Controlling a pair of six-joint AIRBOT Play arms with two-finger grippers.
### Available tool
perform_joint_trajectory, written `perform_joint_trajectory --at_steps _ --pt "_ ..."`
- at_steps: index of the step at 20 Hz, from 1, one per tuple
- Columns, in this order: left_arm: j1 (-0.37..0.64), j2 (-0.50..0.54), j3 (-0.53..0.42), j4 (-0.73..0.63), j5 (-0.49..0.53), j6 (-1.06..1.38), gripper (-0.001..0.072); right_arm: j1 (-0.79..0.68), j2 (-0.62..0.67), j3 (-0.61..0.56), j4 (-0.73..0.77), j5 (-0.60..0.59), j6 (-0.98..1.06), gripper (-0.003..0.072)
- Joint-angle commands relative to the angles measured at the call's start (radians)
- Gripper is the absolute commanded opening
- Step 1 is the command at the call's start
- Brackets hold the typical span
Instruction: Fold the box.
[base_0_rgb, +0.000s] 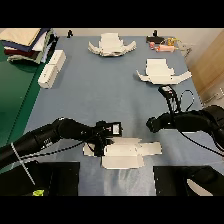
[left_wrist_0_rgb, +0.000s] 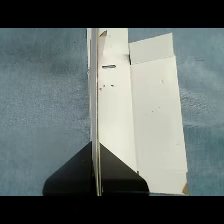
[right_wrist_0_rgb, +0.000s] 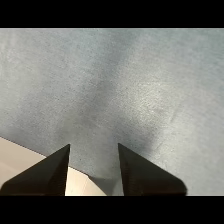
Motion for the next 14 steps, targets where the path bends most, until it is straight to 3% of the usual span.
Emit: perform_joint_trajectory --at_steps 1,5,6,8,11,14 --pt "-0.001 -0.006 -0.001 0.005 -0.031 0.0 0.0014 0.0 -0.001 0.001 0.0 -0.001 0.0 0.0461" --pt "0.0 -0.006 -0.001 0.006 -0.03 0.0 0.0014 0.0 -0.001 0.001 0.0 -0.008 0.0 0.0438" --pt "0.0 -0.006 -0.001 0.006 -0.03 0.0 0.0014 0.0 -0.001 0.002 0.001 -0.028 0.0 0.0362" --pt "0.0 -0.006 -0.001 0.006 -0.03 0.0 0.0014 0.0 0.001 0.002 0.003 -0.13 0.0 0.0008" --pt "0.0 -0.006 -0.001 0.006 -0.03 0.0 0.0014 0.01 0.003 -0.001 0.071 -0.306 0.0 0.0005" --pt "0.0 -0.006 -0.001 0.006 -0.03 0.0 0.0014 0.116 0.036 -0.027 0.126 -0.388 0.023 0.0004"
